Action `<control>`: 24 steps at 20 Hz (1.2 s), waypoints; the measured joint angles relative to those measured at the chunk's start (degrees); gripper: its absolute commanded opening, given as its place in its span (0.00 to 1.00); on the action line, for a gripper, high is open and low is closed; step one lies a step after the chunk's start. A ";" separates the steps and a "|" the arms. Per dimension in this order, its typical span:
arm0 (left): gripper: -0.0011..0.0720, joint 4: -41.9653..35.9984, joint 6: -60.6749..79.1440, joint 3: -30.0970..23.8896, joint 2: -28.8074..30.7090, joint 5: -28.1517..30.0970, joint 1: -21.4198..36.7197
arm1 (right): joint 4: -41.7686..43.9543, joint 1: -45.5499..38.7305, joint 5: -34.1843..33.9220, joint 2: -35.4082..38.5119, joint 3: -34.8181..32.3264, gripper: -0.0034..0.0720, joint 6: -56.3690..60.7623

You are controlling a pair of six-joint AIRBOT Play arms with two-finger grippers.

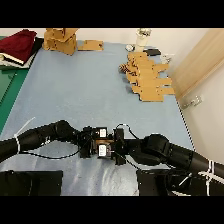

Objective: Fold the box.

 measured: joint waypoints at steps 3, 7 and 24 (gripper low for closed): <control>0.63 0.00 -0.02 0.00 0.00 0.00 0.00 | -0.55 0.13 0.09 0.11 0.04 0.57 0.00; 0.63 0.00 -0.02 0.00 0.00 0.00 0.00 | -2.23 0.81 0.33 1.25 0.17 0.57 1.14; 0.63 -0.04 -0.09 0.00 0.00 0.02 0.00 | -7.61 1.81 -0.85 1.99 0.81 0.28 7.28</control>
